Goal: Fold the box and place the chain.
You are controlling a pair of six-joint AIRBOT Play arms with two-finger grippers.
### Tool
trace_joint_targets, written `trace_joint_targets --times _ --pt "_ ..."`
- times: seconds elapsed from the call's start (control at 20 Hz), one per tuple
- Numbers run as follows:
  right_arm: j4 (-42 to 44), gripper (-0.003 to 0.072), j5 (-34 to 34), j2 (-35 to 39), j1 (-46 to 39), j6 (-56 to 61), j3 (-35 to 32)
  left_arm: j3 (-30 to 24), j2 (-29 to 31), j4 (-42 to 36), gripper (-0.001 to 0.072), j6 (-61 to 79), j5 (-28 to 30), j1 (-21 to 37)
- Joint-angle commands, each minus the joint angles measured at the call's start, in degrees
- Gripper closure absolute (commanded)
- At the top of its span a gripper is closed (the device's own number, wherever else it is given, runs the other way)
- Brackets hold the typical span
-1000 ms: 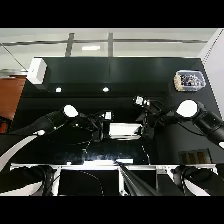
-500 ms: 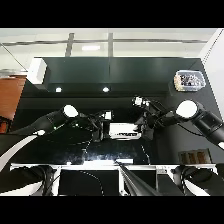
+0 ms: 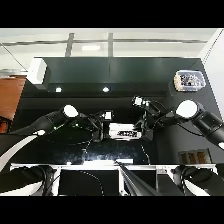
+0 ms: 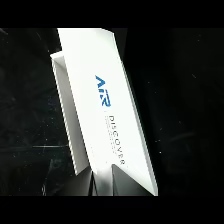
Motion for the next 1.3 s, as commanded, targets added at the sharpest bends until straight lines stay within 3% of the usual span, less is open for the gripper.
trace_joint_targets --times 0.0,0.05,0.15,0.5,0.55,0.6,0.65,0.9,1.0,1.05,1.15,1.25 --pt "0.02 0.0595 1.60 0.00 0.04 0.17 0.00 -0.02 -0.04 -0.07 0.0358 -0.04 -0.02 0.00" --pt "0.00 0.0594 1.97 0.00 0.04 0.17 0.00 -0.02 -0.04 -0.07 0.0358 -0.04 -0.02 0.00" --pt "-0.02 0.0515 2.03 0.00 0.04 0.17 0.00 -0.02 -0.04 -0.04 0.0358 -0.04 -0.02 0.00" --pt "-2.05 0.0516 0.76 0.00 0.04 0.85 0.00 -0.02 -0.04 -0.07 0.0358 -0.04 -0.02 0.00" --pt "-1.84 0.0424 0.74 0.00 0.04 0.85 0.02 -0.02 -0.04 -0.04 0.0358 -0.02 -0.02 0.00" --pt "-1.88 0.0237 0.50 0.00 0.04 1.16 0.02 -0.02 -0.04 -0.07 0.0358 -0.02 -0.02 0.00" --pt "-1.90 0.0205 0.26 0.00 0.04 2.14 0.04 -0.02 -0.04 -0.07 0.0358 -0.04 -0.02 0.00" --pt "-2.14 0.0206 -0.22 0.00 0.04 2.16 0.04 -0.02 -0.04 -0.07 0.0358 -0.04 -0.02 0.00" --pt "-2.14 0.0344 -0.74 0.00 0.04 2.12 0.04 -0.02 -0.04 -0.07 0.0358 -0.04 -0.02 0.00" --pt "-2.16 0.0351 -0.74 0.00 0.04 2.12 0.04 -0.02 -0.04 -0.04 0.0358 -0.04 0.00 0.00" --pt "-2.16 0.0498 -0.68 0.00 0.04 2.12 0.04 -0.02 -0.04 -0.07 0.0358 -0.04 -0.02 0.00" --pt "-2.16 0.0497 -0.70 0.00 0.04 2.12 0.04 -0.02 -0.04 -0.04 0.0358 -0.04 0.00 0.00"
